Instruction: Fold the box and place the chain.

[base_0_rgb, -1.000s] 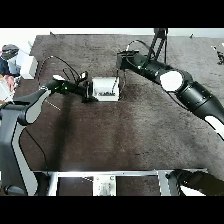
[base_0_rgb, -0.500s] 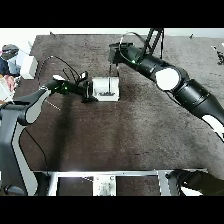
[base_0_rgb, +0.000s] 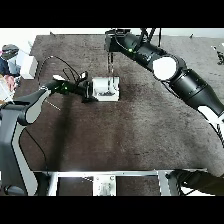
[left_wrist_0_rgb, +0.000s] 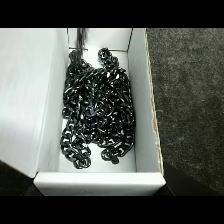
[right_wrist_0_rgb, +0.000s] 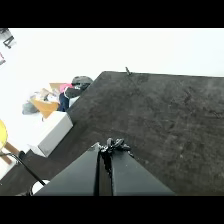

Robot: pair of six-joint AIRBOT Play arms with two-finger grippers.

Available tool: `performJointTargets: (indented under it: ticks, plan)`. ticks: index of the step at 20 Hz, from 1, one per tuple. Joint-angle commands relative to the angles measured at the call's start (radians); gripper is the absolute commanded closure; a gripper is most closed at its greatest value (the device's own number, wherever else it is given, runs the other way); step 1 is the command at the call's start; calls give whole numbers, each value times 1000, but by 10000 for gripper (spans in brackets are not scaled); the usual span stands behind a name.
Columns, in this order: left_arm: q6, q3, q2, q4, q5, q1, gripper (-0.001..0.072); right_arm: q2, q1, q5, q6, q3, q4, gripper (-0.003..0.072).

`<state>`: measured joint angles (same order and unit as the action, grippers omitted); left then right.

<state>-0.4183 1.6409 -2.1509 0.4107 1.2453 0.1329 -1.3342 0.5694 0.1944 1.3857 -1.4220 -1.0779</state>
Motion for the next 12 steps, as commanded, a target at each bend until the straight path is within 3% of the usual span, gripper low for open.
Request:
performJointTargets:
  ticks: [1,8,12]
  plan:
    - [0,0,0,0,0,-1,301,-25,1,64,-6,-15,1,677]
    - [0,0,0,0,0,-1,301,-124,1,317,-6,-12,-7,677]
    - [0,0,0,0,0,-1,301,-156,-8,342,-5,56,-72,677]
